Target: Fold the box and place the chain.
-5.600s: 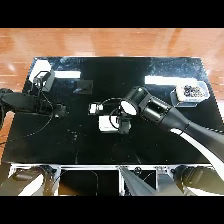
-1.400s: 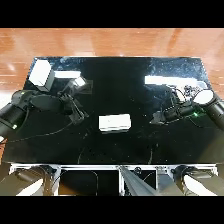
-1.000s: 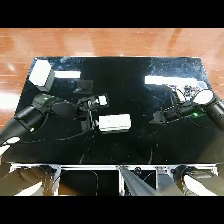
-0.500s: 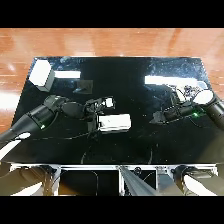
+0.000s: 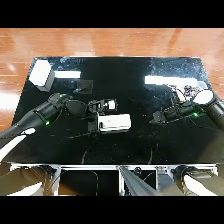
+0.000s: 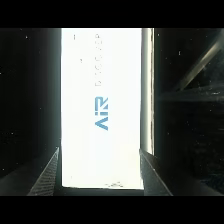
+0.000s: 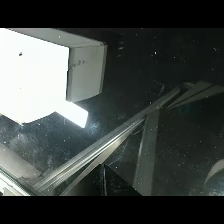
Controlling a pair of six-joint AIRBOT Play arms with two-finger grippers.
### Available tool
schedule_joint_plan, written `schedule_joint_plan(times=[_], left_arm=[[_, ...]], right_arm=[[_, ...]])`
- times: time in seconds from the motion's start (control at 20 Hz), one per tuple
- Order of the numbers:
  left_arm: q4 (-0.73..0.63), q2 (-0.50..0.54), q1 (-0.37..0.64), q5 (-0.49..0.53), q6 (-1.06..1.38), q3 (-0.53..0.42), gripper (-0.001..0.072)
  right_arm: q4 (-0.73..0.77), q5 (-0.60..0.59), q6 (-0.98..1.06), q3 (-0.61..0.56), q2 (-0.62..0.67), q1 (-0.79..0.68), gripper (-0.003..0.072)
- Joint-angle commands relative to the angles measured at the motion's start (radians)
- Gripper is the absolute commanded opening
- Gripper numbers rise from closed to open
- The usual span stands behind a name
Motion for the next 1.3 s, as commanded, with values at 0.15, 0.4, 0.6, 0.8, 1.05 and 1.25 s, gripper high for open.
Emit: schedule_joint_plan(times=[0.15,0.4,0.6,0.8,1.05,1.25], left_arm=[[-0.001,-0.055,0.0,0.015,0.019,0.024,0.0575],[-0.006,-0.056,0.0,0.026,0.019,0.024,0.0575],[-0.009,-0.074,0.0,0.022,0.019,0.024,0.0575],[0.005,-0.095,-0.004,0.015,0.018,0.024,0.0402],[0.066,-0.095,-0.002,0.067,-0.061,0.103,0.002],[0.166,-0.068,0.06,0.178,-0.223,0.193,0.0018]], right_arm=[[0.0,0.0,0.003,0.0,0.001,-0.001,0.0039],[-0.001,-0.006,0.003,0.0,0.001,-0.001,0.0039],[-0.001,-0.007,0.003,0.0,0.001,-0.001,0.0039],[-0.005,-0.007,0.003,0.0,0.001,-0.001,0.0039],[-0.02,-0.007,0.002,0.0,0.001,-0.001,0.0039],[-0.023,-0.008,0.002,0.0,0.001,-0.001,0.0039]])
